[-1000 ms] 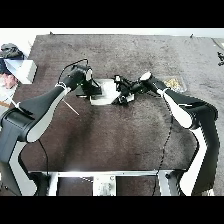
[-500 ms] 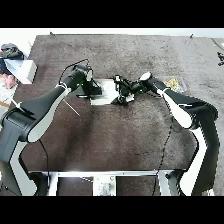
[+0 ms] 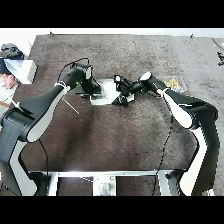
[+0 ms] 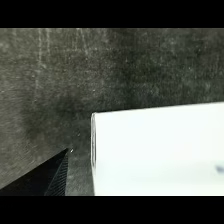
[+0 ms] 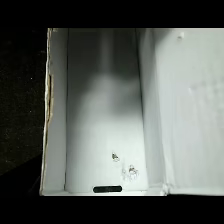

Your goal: Fold the box and place the chain.

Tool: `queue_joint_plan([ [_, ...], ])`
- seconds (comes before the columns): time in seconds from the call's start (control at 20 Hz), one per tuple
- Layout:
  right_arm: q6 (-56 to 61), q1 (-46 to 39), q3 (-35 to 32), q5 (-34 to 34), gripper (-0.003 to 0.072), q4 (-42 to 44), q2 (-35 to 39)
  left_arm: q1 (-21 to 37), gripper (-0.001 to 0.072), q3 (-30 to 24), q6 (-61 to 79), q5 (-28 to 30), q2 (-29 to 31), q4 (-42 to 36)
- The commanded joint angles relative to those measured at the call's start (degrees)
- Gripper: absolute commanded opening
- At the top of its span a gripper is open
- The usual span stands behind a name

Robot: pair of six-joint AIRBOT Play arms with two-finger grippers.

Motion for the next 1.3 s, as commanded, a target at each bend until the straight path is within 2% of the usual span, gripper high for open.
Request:
queue_joint_plan([
  [0.0,0.0,0.0,0.0,-0.1,0.0376,0.1,0.0,0.0,0.0377,3.3,7.2,-4.2,0.1,-0.8],
  [0.2,0.0,0.0,0.0,-0.1,0.0377,0.1,0.0,0.1,0.0377,9.6,13.5,-11.5,0.1,-0.6],
  [0.3,0.0,0.0,0.0,-0.1,0.0376,0.1,0.0,0.1,0.0378,13.1,15.8,-12.8,0.2,-0.5],
  [0.6,0.0,0.0,0.0,-0.1,0.0376,0.1,0.0,0.1,0.0378,12.6,22.9,-6.7,5.4,-0.3],
  [0.75,0.0,0.0,0.0,-0.1,0.0376,0.1,0.0,1.3,0.0378,4.9,22.9,0.9,11.6,-0.7],
  [0.85,0.0,0.0,0.0,-0.1,0.0376,0.1,0.0,3.0,0.0378,-3.5,24.9,7.8,17.0,-3.3],
  [0.95,0.0,0.0,0.0,-0.1,0.0377,0.1,0.0,5.6,0.0376,-13.5,30.7,16.4,23.1,-9.3],
  [1.05,0.0,0.0,0.0,-0.1,0.0377,0.1,0.0,9.3,0.0376,-24.2,45.4,25.5,28.0,-19.8],
  [1.1,0.0,0.0,0.0,-0.1,0.0376,0.1,0.0,11.5,0.0376,-28.7,54.1,27.7,29.3,-27.2],
  [1.25,0.0,0.0,0.0,-0.1,0.0377,0.1,0.0,18.5,0.0376,-38.1,77.5,26.9,29.7,-46.2],
])
